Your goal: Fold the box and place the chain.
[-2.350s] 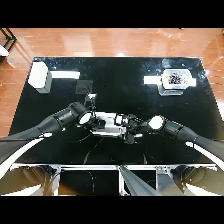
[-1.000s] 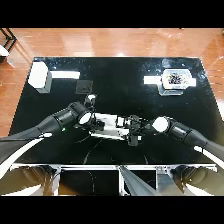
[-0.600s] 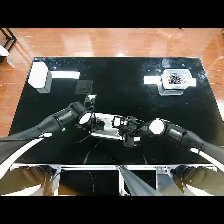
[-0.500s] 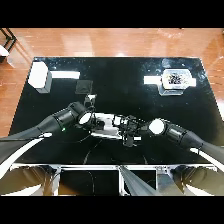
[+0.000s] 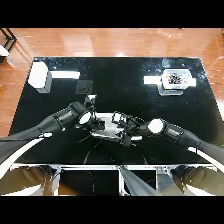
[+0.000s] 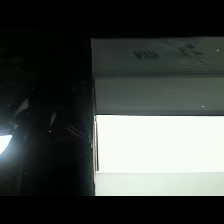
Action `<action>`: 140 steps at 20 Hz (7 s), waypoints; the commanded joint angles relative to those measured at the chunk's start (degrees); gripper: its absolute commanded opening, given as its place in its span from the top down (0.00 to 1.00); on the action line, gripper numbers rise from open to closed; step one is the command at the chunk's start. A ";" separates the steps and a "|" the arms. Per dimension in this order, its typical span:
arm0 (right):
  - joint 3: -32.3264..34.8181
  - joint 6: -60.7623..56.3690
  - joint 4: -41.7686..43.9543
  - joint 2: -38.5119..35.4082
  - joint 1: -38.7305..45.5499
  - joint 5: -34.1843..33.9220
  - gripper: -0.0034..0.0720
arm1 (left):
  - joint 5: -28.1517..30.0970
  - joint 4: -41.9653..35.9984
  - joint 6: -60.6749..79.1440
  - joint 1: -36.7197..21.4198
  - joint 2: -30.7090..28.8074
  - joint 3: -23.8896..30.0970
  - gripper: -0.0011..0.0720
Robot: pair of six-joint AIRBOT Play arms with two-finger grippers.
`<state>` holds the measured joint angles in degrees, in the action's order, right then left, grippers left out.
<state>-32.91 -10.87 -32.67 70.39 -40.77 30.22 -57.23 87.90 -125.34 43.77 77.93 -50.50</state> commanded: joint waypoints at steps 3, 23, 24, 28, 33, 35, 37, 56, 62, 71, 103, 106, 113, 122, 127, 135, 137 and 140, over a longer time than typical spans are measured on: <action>-0.04 -0.11 0.74 0.17 -0.04 -0.81 0.39 | 0.00 -0.09 -0.02 0.02 -0.02 0.02 0.95; 9.92 -79.97 -22.10 -20.52 44.06 33.00 0.93 | 0.26 1.46 -0.02 0.00 0.02 0.02 0.95; 11.61 -77.92 -18.47 -18.97 42.64 30.97 0.93 | 0.26 1.46 -0.02 0.00 0.02 0.02 0.95; 11.72 -71.78 -8.31 -10.05 35.47 25.73 0.93 | 0.22 1.84 0.00 0.00 0.15 0.02 0.95; 10.05 -69.42 -2.01 -3.61 26.51 20.22 0.93 | 0.02 1.62 -0.02 0.04 0.79 0.02 0.95; 8.59 -69.40 -1.79 -3.32 23.98 19.63 0.92 | 0.17 1.60 -0.02 0.04 0.81 0.02 0.95; 6.75 -69.40 -1.64 -3.34 22.49 20.48 0.47 | 0.04 1.60 -0.02 0.04 0.81 0.02 0.95; -3.54 -73.42 0.68 -3.32 10.49 15.39 0.15 | -0.50 1.18 0.00 0.04 0.79 0.00 0.95; -4.42 -79.97 -8.24 -3.32 7.13 13.62 0.17 | -0.50 1.16 0.00 0.04 0.79 0.00 0.95; -8.83 -85.64 -17.35 -3.30 4.94 13.90 0.08 | -0.50 1.16 0.00 0.04 0.79 0.00 0.95; -9.35 -102.73 -31.69 0.44 -2.51 8.55 0.23 | -0.44 1.18 0.00 0.04 0.79 0.00 0.95; -9.35 -108.54 -36.63 0.44 -4.24 8.76 0.23 | -0.46 1.18 0.00 0.04 0.79 0.00 0.95; -12.28 -116.30 -45.38 0.57 -6.88 13.38 0.23 | -0.44 1.18 0.00 0.04 0.79 0.00 0.95; -14.34 -117.94 -46.60 0.59 -7.54 15.06 0.23 | -0.42 1.18 0.00 0.04 0.79 0.00 0.95; -14.34 -117.96 -46.73 0.72 -7.54 15.80 0.23 | 0.02 1.16 0.00 0.04 0.79 0.00 0.95; -14.34 -117.98 -46.71 3.48 -7.56 15.34 0.23 | 0.15 1.18 0.00 0.04 0.79 0.00 0.95; -14.36 -118.07 -46.66 3.63 -7.56 14.97 0.23 | 0.15 1.18 0.00 0.04 0.79 0.00 0.95; -14.58 -118.38 -46.64 4.48 -7.56 15.06 0.23 | 0.11 1.16 0.00 0.04 0.79 0.00 0.95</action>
<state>-47.29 -128.90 -79.50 74.24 -48.29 45.60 -57.17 89.06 -125.40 43.77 78.67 -50.52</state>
